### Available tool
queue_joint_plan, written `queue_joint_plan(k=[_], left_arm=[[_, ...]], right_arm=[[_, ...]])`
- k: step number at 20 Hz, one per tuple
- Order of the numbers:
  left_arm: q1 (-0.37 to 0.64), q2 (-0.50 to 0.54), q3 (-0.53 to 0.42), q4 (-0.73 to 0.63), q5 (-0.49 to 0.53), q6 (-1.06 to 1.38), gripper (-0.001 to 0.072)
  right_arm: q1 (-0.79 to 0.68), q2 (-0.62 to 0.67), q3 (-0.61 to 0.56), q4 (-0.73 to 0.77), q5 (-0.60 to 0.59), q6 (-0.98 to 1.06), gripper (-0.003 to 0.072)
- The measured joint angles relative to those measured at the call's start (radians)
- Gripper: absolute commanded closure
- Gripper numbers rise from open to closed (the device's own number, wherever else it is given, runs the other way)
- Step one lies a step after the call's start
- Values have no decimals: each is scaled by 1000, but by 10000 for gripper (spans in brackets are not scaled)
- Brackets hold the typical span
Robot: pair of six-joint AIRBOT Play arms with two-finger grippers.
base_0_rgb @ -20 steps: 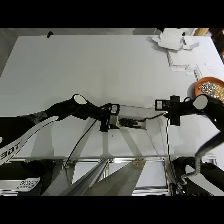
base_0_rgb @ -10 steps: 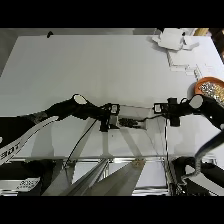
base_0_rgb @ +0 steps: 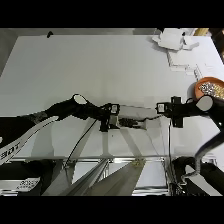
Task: Fold the box and place the chain.
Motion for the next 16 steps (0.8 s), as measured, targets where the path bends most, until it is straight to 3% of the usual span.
queue_joint_plan(k=[7,16], left_arm=[[0,0,0,0,0,0,437],[0,0,0,0,0,0,437]], right_arm=[[172,209,-11,224,83,123,665],[446,185,-12,429,-159,156,664]])
